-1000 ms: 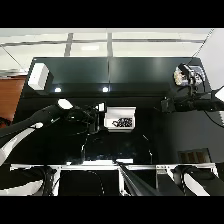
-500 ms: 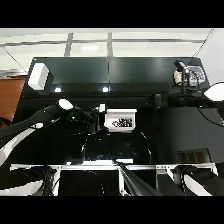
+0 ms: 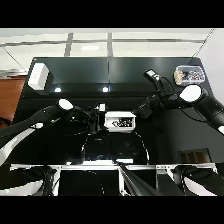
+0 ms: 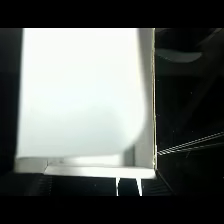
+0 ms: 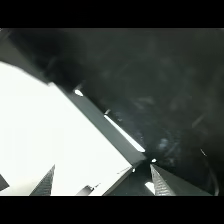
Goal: Fold the box and place the chain.
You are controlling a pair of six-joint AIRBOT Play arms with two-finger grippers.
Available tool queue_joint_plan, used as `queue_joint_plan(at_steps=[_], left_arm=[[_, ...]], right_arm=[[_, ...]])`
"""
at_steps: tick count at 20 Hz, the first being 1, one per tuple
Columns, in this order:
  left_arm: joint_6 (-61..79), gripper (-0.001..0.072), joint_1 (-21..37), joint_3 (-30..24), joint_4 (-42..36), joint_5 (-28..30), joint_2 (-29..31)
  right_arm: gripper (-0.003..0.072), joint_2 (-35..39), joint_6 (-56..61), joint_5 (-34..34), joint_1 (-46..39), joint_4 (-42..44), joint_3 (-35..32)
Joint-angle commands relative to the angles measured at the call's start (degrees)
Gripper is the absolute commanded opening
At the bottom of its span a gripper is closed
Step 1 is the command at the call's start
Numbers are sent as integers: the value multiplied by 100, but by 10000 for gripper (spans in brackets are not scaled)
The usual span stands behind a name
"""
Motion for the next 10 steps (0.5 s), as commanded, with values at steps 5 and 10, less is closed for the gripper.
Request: queue_joint_plan(at_steps=[5, 10], left_arm=[[-66, 364, 0, 2, -2, 4, -4], [-66, 364, 0, 2, -2, 4, -4]], right_arm=[[707, -81, -2677, 382, 232, 254, 66], [708, -389, -3230, 203, 428, 378, -4]])
